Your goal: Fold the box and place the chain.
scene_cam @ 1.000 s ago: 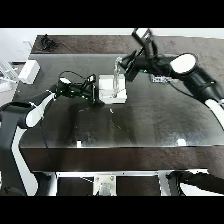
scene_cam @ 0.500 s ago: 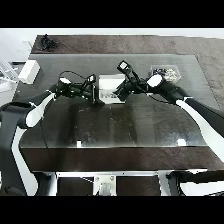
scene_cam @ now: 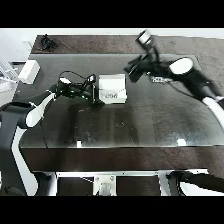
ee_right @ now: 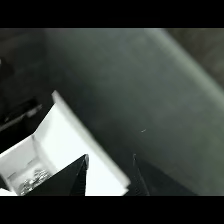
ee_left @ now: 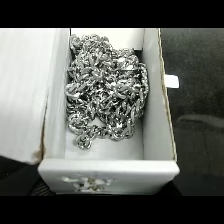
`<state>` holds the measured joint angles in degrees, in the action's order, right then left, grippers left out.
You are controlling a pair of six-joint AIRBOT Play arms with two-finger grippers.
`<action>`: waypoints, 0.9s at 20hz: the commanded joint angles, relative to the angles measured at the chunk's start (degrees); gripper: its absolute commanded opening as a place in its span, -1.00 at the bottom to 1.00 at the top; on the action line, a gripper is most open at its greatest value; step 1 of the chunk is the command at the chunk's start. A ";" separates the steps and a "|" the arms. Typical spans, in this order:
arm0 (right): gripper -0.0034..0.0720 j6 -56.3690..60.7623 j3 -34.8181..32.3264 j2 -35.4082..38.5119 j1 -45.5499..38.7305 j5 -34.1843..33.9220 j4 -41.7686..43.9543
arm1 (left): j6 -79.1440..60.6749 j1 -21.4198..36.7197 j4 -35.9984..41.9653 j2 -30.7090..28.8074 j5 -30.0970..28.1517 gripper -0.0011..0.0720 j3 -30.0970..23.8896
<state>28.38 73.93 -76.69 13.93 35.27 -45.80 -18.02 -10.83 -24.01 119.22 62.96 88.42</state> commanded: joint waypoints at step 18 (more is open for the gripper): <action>-0.75 7.26 26.10 -33.14 -10.21 27.74 17.18 | 0.02 0.02 0.02 0.04 -0.02 0.00 0.04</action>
<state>34.52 96.97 -104.92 2.59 58.59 -28.95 -17.98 -10.83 -23.99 119.22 62.96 88.42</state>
